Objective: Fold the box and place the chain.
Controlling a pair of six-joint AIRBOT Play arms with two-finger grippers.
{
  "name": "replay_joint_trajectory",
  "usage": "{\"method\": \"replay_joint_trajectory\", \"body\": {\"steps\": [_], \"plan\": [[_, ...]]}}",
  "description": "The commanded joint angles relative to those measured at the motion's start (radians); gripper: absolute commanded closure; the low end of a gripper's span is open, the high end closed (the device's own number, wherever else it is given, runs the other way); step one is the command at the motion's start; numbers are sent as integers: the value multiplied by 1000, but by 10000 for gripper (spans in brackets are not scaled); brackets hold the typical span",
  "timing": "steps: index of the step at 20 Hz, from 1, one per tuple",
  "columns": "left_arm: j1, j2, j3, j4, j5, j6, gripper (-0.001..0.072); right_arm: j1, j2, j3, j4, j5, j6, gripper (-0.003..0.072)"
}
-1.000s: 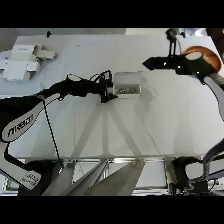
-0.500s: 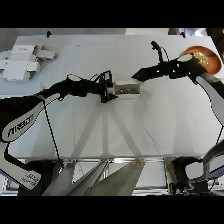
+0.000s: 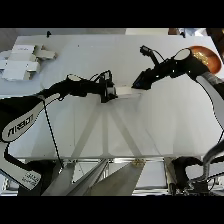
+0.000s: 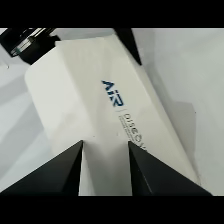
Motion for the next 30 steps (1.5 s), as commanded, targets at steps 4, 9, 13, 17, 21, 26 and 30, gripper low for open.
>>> {"method": "replay_joint_trajectory", "body": {"steps": [4,9,13,17,21,26,30], "plan": [[1,0,0,0,0,0,329,62,13,1,-158,-95,-106,347],[1,0,0,0,0,0,329,85,29,1,-200,-196,-97,356],[1,0,0,-2,0,0,329,86,63,1,-200,-229,-90,396],[1,0,0,-2,0,0,329,86,77,1,-192,-257,-90,397],[1,0,0,-2,0,0,329,104,74,1,-192,-260,-90,398],[1,0,0,-2,0,0,329,118,60,0,-193,-270,-58,399],[1,0,0,-2,0,0,329,138,49,0,-204,-260,-40,398]]}}
